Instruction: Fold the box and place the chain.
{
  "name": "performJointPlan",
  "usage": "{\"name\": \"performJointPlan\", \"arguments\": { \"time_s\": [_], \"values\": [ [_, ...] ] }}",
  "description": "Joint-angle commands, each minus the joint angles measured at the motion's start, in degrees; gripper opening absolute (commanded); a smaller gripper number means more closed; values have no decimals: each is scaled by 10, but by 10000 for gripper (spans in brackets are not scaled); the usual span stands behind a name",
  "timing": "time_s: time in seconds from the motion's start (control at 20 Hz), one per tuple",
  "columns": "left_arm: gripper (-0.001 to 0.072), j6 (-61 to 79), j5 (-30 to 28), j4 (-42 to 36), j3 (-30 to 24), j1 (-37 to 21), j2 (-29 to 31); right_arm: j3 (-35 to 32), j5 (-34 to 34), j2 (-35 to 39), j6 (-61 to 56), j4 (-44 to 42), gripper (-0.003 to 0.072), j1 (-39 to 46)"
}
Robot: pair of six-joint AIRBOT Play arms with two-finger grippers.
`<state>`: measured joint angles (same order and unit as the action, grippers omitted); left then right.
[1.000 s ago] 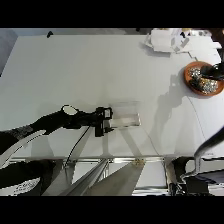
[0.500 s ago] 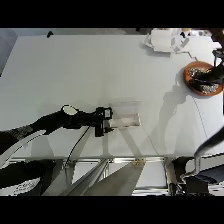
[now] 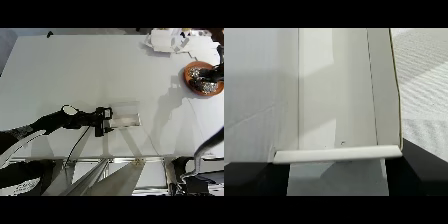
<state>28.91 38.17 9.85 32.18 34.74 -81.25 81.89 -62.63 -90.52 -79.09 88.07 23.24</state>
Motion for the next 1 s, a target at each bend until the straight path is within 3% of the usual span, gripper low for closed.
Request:
{"name": "performJointPlan", "arguments": {
  "time_s": [0.0,0.1,0.35,0.55,0.95],
  "values": [
    [138,0,0,0,0,0,0,0,-23,93,32,-21,15,0],
    [138,0,0,0,0,0,0,0,-38,155,33,-52,15,0],
    [138,0,0,0,0,0,0,0,-122,288,95,-263,15,0],
    [138,0,0,0,0,0,0,0,-202,351,101,-314,15,-27],
    [138,0,0,0,0,0,0,0,-267,393,101,-348,15,-271]
  ]
}}
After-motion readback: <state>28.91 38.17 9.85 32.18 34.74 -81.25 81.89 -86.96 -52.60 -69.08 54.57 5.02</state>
